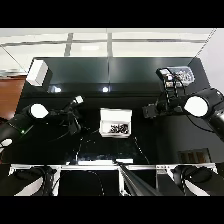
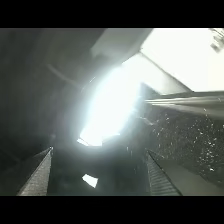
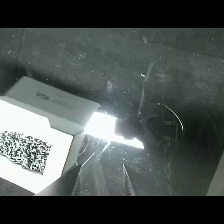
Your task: Fold the box and place the chain.
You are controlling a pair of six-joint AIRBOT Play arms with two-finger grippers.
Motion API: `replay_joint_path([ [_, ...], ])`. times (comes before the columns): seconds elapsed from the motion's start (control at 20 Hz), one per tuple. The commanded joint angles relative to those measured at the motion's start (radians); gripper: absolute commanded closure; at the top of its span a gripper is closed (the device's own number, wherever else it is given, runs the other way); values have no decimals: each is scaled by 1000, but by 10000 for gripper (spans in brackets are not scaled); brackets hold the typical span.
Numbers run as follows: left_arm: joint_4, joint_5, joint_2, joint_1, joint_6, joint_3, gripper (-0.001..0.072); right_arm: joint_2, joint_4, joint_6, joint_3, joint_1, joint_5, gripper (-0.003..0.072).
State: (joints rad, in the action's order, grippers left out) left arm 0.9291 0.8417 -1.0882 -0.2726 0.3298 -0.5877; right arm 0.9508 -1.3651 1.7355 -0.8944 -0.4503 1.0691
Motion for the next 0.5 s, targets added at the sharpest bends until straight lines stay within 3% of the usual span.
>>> replay_joint_path([
  [0.0, -171, -26, -32, -35, -423, 3, -4, 0, 0, 0, 0, 0, -4, 378],
  [0.1, -240, -23, -76, -47, -512, 3, -4, 0, 0, 0, 0, 0, -5, 378],
  [0.25, -239, -18, -140, -52, -545, 2, -4, 0, 1, 0, 0, 0, -5, 378],
  [0.45, -315, -11, -166, -59, -601, 2, -4, 0, 3, 0, 0, 0, -6, 378],
])
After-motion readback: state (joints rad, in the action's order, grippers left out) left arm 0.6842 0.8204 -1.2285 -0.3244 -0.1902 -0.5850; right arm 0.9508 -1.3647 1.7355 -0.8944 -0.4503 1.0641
